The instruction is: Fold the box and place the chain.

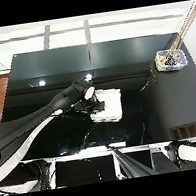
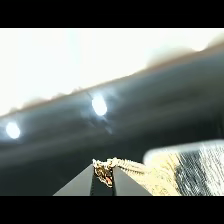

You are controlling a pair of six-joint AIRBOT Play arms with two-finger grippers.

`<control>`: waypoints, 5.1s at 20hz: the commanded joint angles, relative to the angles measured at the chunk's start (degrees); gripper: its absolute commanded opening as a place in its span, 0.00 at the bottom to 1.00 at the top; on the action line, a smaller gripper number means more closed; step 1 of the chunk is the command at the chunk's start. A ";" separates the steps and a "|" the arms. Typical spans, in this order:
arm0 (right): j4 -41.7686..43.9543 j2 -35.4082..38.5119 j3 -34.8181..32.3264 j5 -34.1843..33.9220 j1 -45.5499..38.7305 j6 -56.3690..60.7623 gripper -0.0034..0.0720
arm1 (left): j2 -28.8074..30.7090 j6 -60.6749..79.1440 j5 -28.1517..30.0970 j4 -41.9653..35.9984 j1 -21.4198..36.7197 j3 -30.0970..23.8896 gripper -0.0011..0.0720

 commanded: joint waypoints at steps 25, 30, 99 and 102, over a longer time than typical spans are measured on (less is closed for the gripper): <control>35.74 14.53 0.15 22.08 12.04 -18.73 0.06 | 0.02 0.02 0.09 0.02 0.04 -0.02 0.05; 35.76 14.51 -2.64 24.15 19.15 -19.47 0.06 | 0.02 0.02 0.09 0.02 0.04 -0.02 0.05; -2.93 4.48 -58.51 -35.36 6.43 7.37 0.99 | 0.02 0.02 0.09 0.02 0.04 -0.02 0.05; 2.67 -3.91 -52.41 -35.93 7.32 7.37 0.99 | 0.02 0.00 0.09 0.00 0.02 -0.02 0.05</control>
